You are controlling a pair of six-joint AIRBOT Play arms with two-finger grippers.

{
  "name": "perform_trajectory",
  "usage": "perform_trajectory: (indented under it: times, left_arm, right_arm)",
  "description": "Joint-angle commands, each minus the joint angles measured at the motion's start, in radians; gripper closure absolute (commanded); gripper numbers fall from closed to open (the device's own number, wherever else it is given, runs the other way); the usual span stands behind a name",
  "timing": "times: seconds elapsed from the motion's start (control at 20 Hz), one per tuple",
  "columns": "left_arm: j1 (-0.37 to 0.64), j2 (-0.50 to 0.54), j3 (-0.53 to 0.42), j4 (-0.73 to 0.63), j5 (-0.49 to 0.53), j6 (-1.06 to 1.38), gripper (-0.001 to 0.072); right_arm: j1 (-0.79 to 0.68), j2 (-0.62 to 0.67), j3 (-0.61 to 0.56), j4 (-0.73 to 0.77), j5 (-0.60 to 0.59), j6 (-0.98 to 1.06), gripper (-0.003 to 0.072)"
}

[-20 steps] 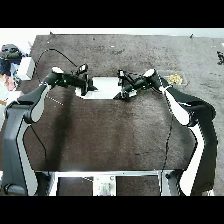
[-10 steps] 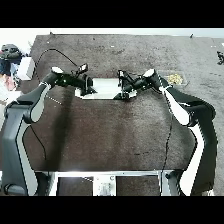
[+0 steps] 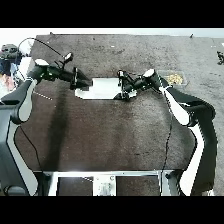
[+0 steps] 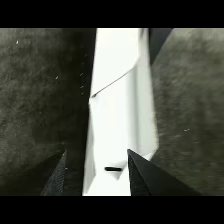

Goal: Fold the box and place the chain.

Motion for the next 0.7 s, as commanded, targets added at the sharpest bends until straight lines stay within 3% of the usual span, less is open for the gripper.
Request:
perform_trajectory:
  times: [0.0, 0.05, 0.1, 0.15, 0.2, 0.4, 0.65]
  left_arm:
    - [0.009, 0.023, 0.0, -0.08, -0.108, -0.018, 0.0293]
    - [0.002, 0.023, 0.0, -0.089, -0.106, -0.018, 0.0295]
    - [-0.006, 0.023, 0.0, -0.093, -0.097, -0.019, 0.0354]
    - [-0.015, 0.023, 0.0, -0.093, -0.096, -0.016, 0.062]
    - [-0.024, 0.023, 0.0, -0.094, -0.093, -0.012, 0.0698]
    - [-0.056, 0.023, 0.0, -0.091, -0.021, -0.013, 0.0696]
    - [-0.093, 0.02, 0.0, -0.088, 0.176, -0.017, 0.0696]
  right_arm:
    - [-0.001, 0.0, 0.0, 0.0, 0.0, -0.001, 0.0221]
    - [-0.001, 0.0, 0.0, 0.0, 0.0, -0.001, 0.0222]
    - [-0.001, 0.0, 0.0, 0.0, 0.0, -0.001, 0.0221]
    - [-0.001, 0.0, 0.0, 0.0, 0.0, -0.001, 0.0221]
    - [-0.001, 0.0, 0.0, 0.0, 0.0, -0.001, 0.0221]
    - [-0.001, 0.0, 0.0, 0.0, 0.0, -0.001, 0.0221]
    - [-0.001, 0.0, 0.0, 0.0, 0.0, -0.001, 0.0221]
